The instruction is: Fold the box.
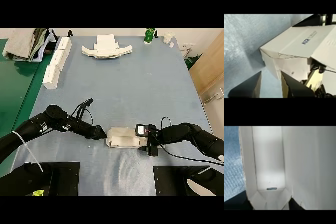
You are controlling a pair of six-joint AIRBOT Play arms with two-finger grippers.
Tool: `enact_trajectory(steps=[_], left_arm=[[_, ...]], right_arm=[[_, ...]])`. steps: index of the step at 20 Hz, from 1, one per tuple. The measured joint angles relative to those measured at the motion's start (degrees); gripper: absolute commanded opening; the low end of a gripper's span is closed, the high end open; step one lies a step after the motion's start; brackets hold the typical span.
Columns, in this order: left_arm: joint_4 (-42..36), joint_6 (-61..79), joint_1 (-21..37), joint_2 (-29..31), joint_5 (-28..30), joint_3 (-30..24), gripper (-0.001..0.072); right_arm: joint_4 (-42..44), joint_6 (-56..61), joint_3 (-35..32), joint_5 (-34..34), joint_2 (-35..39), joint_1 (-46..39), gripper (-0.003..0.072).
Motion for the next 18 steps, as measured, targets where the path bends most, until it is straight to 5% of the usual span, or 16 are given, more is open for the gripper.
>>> enact_trajectory(steps=[13,18], left_arm=[[-3.8,0.0,-6.8,0.0,7.8,0.2,0.0358],[1.1,-7.9,-11.0,0.0,11.8,1.9,0.0358]], right_arm=[[0.0,0.0,0.0,0.0,0.0,0.0,0.0567],[0.0,0.0,0.0,0.0,0.0,0.0,0.0566]])
